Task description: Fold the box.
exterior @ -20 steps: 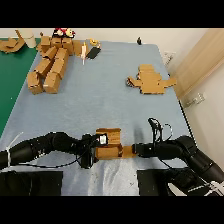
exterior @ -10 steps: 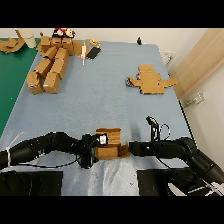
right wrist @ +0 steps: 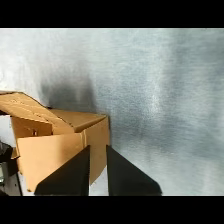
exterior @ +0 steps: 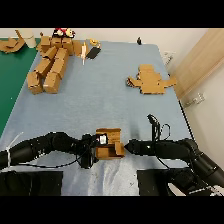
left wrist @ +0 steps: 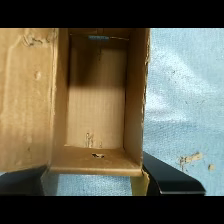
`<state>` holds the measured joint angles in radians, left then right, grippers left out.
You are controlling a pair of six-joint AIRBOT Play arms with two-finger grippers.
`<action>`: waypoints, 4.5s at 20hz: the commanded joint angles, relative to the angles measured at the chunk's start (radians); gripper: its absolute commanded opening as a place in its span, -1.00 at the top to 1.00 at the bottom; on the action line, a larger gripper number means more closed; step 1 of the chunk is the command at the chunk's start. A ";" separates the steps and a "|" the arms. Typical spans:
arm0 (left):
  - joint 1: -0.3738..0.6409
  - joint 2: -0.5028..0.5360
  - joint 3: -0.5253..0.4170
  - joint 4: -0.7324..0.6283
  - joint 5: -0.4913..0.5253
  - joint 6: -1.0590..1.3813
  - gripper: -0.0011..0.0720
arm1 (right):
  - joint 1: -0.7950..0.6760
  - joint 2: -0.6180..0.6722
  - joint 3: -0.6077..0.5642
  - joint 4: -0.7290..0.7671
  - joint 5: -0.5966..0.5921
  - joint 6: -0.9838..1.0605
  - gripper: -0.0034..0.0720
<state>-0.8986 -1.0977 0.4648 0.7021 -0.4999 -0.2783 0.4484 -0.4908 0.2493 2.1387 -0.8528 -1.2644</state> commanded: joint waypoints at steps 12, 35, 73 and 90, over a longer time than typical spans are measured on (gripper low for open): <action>0.001 0.000 0.000 0.000 0.000 0.000 -0.44 | 0.006 -0.003 0.001 0.073 -0.006 -0.002 -0.09; 0.001 0.000 0.000 0.000 0.000 0.000 -0.44 | 0.472 -0.571 0.480 -0.494 -0.255 0.523 -0.03; 0.001 0.000 0.000 0.000 0.000 0.000 -0.44 | 0.526 -0.716 0.556 -0.553 -0.380 0.627 0.01; 0.001 0.000 0.000 0.000 0.000 0.000 -0.44 | 0.551 -0.756 0.556 -0.548 -0.382 0.646 0.82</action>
<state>-0.8986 -1.0977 0.4648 0.7021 -0.4999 -0.2779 0.9924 -1.2423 0.8055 1.5894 -1.2350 -0.6140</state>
